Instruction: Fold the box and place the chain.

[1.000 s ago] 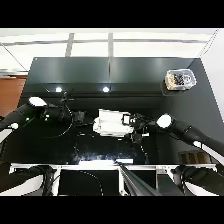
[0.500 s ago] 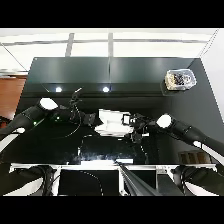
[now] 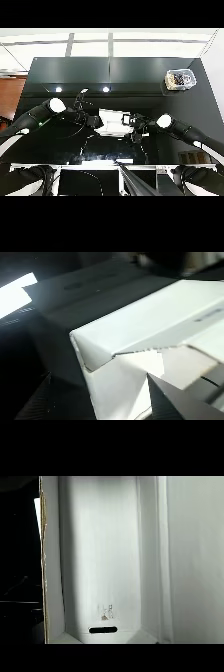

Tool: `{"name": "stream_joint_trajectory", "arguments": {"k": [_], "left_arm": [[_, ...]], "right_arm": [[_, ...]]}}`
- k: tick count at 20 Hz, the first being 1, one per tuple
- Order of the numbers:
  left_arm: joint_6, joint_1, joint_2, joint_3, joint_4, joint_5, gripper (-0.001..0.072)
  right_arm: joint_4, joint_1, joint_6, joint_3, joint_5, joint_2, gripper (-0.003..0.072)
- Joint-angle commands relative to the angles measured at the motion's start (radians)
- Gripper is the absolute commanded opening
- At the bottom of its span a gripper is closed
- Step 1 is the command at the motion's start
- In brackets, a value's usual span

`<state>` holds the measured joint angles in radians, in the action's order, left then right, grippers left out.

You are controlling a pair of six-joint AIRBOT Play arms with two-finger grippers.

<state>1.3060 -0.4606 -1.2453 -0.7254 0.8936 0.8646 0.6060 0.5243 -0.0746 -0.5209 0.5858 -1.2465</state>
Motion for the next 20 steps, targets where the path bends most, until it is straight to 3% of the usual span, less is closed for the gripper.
{"name": "stream_joint_trajectory", "arguments": {"k": [1, 8, 10, 11, 14, 16, 20], "left_arm": [[0.276, -0.095, 0.000, -0.028, 0.266, -0.051, 0.0677], [0.520, -0.220, 0.000, -0.063, 0.431, -0.067, 0.0674], [0.582, -0.250, 0.000, -0.063, 0.475, -0.067, 0.0605], [0.618, -0.269, -0.005, -0.068, 0.502, -0.058, 0.0603], [0.732, -0.327, -0.055, -0.130, 0.612, 0.047, 0.0598], [0.796, -0.352, -0.107, -0.187, 0.682, 0.137, 0.0451], [0.824, -0.356, -0.159, -0.250, 0.684, 0.213, 0.0446]], "right_arm": [[0.000, 0.001, 0.000, 0.000, 0.000, 0.001, 0.0444], [0.000, 0.001, 0.000, 0.000, 0.000, 0.001, 0.0444], [-0.001, 0.001, 0.000, 0.000, 0.000, 0.001, 0.0444], [0.000, 0.001, 0.000, 0.000, 0.000, 0.001, 0.0444], [0.000, 0.001, 0.000, 0.000, 0.000, 0.001, 0.0444], [0.000, 0.001, 0.000, 0.000, 0.000, 0.001, 0.0444], [0.000, 0.001, 0.000, 0.000, 0.000, 0.001, 0.0444]]}}
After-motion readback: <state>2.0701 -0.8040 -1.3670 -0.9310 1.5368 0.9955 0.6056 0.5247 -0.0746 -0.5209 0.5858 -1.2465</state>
